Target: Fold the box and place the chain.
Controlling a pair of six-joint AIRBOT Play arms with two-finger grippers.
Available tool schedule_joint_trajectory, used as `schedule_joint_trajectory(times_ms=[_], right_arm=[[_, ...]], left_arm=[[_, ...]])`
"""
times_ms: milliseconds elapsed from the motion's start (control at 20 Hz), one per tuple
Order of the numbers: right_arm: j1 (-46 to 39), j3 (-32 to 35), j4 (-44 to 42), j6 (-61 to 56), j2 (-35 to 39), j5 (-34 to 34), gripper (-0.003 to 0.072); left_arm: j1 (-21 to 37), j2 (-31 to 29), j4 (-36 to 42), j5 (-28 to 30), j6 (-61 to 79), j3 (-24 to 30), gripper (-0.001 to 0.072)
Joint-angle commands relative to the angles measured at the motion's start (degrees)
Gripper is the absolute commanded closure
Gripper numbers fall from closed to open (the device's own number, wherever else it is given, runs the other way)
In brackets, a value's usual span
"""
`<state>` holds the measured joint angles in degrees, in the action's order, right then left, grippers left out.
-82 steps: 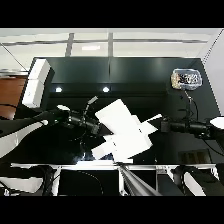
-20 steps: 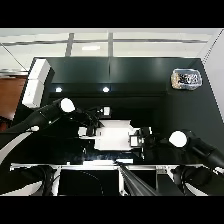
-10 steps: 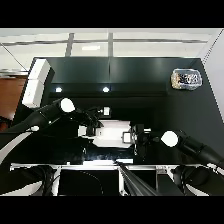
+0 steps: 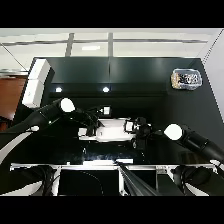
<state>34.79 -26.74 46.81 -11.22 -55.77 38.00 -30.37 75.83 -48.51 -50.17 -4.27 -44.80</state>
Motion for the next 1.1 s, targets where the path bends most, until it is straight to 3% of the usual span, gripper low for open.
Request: schedule_joint_trajectory(times_ms=[0,650,850,1050], right_arm=[[-0.96,-0.28,0.39,-1.2,0.94,0.33,-0.0026],[-5.4,-2.16,-3.37,-2.16,1.49,-0.15,-0.0025],[-5.38,-2.14,-5.62,1.68,-2.89,4.5,-0.0024],[-5.38,-2.14,-10.19,9.44,-4.85,4.46,-0.0024]], left_arm=[[-0.04,-0.02,-0.04,0.0,-0.04,-0.04,0.068],[-0.04,-0.02,-0.04,0.04,-0.04,-0.04,0.0681],[-0.04,-0.04,-0.04,0.04,-0.04,-0.07,0.0681],[-0.04,-0.04,-0.04,0.04,-0.02,-0.07,0.068]])
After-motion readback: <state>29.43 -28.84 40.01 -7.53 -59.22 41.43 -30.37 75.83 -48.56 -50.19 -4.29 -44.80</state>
